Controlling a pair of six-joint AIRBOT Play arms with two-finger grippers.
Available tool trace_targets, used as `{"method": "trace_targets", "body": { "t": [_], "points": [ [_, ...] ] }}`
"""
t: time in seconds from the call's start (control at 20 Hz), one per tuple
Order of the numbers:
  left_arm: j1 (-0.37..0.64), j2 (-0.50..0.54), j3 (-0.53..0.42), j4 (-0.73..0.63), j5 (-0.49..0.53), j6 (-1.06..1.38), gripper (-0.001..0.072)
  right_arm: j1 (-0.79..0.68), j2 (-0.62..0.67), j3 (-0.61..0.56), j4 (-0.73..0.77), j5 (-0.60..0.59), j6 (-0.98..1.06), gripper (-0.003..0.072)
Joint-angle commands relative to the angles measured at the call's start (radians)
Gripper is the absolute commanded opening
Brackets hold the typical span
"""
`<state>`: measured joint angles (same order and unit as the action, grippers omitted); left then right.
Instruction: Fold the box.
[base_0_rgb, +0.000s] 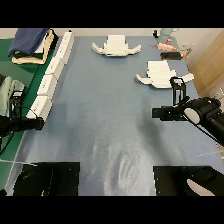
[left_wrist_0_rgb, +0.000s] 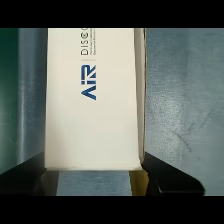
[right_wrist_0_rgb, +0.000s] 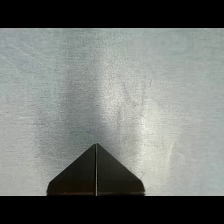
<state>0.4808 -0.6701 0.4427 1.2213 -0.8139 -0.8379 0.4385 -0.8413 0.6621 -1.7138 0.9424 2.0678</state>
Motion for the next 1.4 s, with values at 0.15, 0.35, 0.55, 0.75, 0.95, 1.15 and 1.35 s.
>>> {"method": "trace_targets", "body": {
  "t": [0.15, 0.35, 0.55, 0.75, 0.95, 1.15, 1.35],
  "points": [
    [0.038, -0.146, 0.001, -0.129, 0.116, 0.134, 0.0478, -0.001, -0.001, -0.001, 0.0, -0.001, 0.0, 0.0003],
    [0.038, -0.201, 0.001, -0.171, 0.183, 0.196, 0.0478, -0.001, -0.001, -0.001, 0.001, -0.001, 0.0, 0.0003],
    [0.038, -0.211, 0.001, -0.17, 0.238, 0.221, 0.0477, -0.001, -0.001, -0.001, 0.001, -0.002, 0.0, 0.0003],
    [0.038, -0.24, -0.005, -0.164, 0.235, 0.247, 0.0478, -0.001, -0.001, -0.001, 0.001, -0.002, 0.0, 0.0003],
    [0.037, -0.24, -0.005, -0.167, 0.235, 0.246, 0.0478, -0.001, -0.001, -0.001, 0.002, -0.001, 0.0, 0.0003],
    [0.037, -0.24, -0.005, -0.167, 0.236, 0.246, 0.0478, -0.001, -0.001, -0.001, 0.016, -0.001, 0.0, 0.0003],
    [0.037, -0.24, -0.005, -0.167, 0.237, 0.246, 0.0478, -0.001, -0.001, -0.001, 0.016, -0.001, 0.0, 0.0003]
  ]
}}
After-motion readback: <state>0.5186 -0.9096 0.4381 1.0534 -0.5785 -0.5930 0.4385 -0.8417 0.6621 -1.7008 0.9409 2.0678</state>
